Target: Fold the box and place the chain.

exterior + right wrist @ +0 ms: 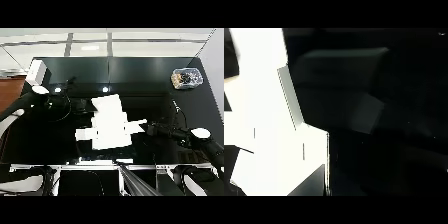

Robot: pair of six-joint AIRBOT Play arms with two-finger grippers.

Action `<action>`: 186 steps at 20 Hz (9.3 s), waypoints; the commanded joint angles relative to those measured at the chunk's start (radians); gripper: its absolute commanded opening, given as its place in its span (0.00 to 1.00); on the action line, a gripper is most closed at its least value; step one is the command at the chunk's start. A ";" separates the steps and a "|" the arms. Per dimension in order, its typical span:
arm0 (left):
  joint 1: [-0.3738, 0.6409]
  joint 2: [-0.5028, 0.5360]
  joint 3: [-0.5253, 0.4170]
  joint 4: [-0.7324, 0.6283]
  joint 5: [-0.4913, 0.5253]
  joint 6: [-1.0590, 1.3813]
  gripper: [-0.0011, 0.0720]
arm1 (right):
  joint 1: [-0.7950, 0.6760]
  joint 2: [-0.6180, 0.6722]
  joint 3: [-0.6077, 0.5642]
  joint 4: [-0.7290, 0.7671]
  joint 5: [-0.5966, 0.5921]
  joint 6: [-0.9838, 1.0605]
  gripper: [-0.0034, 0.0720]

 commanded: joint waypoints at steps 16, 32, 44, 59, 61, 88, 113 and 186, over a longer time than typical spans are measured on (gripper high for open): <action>-0.136 -0.291 0.275 0.161 -0.426 0.232 0.37 | 0.017 0.001 -0.003 -0.016 -0.014 0.002 0.06; -0.151 0.010 0.105 0.111 -0.211 0.431 0.05 | -0.107 0.008 0.468 -0.520 0.461 0.003 0.81; -0.331 0.059 -0.049 0.171 0.284 1.102 0.05 | 0.193 0.005 0.285 -0.701 0.061 -0.257 0.81; -0.331 0.009 -0.048 0.177 0.253 1.094 0.05 | 0.304 -0.171 0.253 -0.708 0.106 -0.582 1.00; -0.331 0.009 -0.048 0.177 0.253 1.094 0.05 | 0.330 -0.172 0.253 -0.708 0.102 -0.587 1.00; -0.331 0.009 -0.048 0.177 0.254 1.094 0.05 | 0.328 -0.163 0.307 -0.568 -0.130 -0.598 0.99; -0.331 0.009 -0.048 0.177 0.254 1.094 0.05 | 0.305 -0.389 0.307 -0.357 -0.045 -0.870 0.99; -0.207 0.112 -0.137 -0.025 0.261 0.616 0.05 | 0.317 -0.393 0.307 -0.425 -0.069 -0.819 0.75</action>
